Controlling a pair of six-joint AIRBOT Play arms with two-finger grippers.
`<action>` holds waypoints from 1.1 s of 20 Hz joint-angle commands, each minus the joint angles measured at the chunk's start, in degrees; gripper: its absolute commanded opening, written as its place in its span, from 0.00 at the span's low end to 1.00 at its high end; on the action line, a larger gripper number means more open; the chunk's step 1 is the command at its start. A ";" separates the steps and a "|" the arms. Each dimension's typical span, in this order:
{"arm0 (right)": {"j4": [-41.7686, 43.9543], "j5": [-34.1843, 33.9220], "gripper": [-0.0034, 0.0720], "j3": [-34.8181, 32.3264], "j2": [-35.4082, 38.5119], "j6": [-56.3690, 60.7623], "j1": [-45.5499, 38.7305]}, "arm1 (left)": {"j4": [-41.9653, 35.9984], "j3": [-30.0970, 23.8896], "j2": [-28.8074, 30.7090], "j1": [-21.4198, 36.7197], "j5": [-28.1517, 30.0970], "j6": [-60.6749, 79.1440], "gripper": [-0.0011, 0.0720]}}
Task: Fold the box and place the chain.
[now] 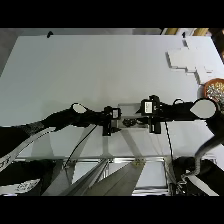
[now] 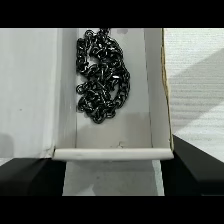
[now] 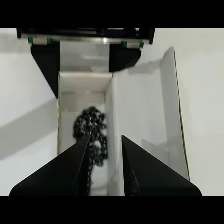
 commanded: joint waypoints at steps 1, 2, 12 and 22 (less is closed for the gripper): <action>-3.87 2.49 0.35 0.09 0.33 0.72 -3.93 | 0.00 0.00 0.04 0.04 0.02 0.00 0.03; -3.91 4.35 0.35 0.09 0.31 0.72 -7.21 | 0.00 0.00 0.04 0.04 0.02 0.02 0.03; -12.81 8.66 0.40 -0.50 -9.90 -2.56 -18.64 | 0.00 0.00 0.04 0.04 0.02 0.02 0.03; -3.39 -3.39 0.47 -8.41 -14.64 -16.20 -14.78 | 0.00 0.00 0.04 0.04 0.02 0.00 0.03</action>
